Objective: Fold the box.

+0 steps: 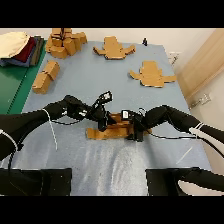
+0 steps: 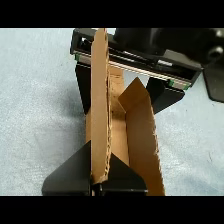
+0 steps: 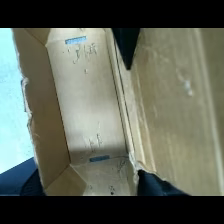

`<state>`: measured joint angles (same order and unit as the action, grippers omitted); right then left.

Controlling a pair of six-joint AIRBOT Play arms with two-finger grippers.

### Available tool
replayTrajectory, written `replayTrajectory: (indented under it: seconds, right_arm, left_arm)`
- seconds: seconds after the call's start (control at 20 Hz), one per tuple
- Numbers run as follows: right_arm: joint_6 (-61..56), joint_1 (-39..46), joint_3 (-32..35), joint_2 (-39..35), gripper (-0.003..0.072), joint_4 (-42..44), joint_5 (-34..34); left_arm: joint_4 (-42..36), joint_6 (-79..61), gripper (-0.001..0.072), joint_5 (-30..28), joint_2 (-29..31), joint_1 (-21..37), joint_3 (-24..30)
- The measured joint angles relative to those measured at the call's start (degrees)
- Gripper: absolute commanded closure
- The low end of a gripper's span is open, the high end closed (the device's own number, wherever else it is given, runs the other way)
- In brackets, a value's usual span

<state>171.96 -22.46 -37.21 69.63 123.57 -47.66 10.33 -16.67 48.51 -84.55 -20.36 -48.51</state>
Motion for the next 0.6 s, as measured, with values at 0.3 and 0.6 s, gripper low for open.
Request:
replayTrajectory:
  seconds: [0.3, 0.6]
  right_arm:
    - [0.0, 0.0, 0.0, -0.4, 0.0070, -2.0, -0.3]
    - [0.0, 0.0, 0.0, -0.6, 0.0191, -2.6, -0.5]
  left_arm:
    - [0.0, 0.0, 0.0695, 0.0, 0.0, 0.0, 0.0]
    - [0.1, 0.0, 0.0695, 0.0, 0.0, 0.0, 0.0]
